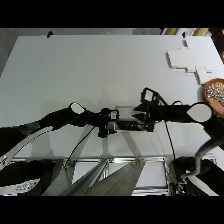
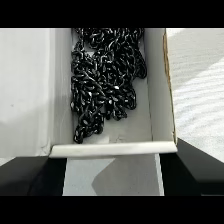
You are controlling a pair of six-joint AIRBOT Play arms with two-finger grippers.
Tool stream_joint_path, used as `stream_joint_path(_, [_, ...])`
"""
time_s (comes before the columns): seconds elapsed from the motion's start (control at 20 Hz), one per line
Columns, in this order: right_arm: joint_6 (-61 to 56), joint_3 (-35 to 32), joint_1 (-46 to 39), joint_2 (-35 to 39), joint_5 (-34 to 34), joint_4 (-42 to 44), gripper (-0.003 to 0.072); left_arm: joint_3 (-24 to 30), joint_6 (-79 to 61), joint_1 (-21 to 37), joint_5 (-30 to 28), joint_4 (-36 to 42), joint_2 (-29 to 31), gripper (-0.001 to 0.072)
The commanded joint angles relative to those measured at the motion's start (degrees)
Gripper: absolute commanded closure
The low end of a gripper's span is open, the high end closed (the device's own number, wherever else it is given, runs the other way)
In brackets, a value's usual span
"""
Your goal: Fold the box and place the chain.
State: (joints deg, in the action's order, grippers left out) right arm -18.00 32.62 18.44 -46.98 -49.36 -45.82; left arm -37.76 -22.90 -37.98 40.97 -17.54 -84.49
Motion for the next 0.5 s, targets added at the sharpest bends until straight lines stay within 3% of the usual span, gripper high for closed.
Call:
stream_joint_path(0.0, [1.7, 0.0, -11.2, 2.6, -7.3, -8.6, 0.046, 0.0, 0.0, 0.0, 0.0, 0.0, 0.0, 0.0617])
stream_joint_path(0.25, [16.2, -1.4, -14.6, -3.7, -11.0, -11.6, 0.0455, 0.0, 0.0, 0.0, 0.0, 0.0, 0.0, 0.0617])
stream_joint_path(0.35, [18.5, -2.0, -14.6, -6.4, -11.6, -12.4, 0.0388, 0.0, 0.0, 0.0, 0.0, 0.0, 0.0, 0.0617])
stream_joint_path(0.45, [21.4, -3.5, -14.6, -8.6, -11.0, -11.2, 0.0381, 0.0, 0.0, 0.0, 0.0, 0.0, 0.0, 0.0617])
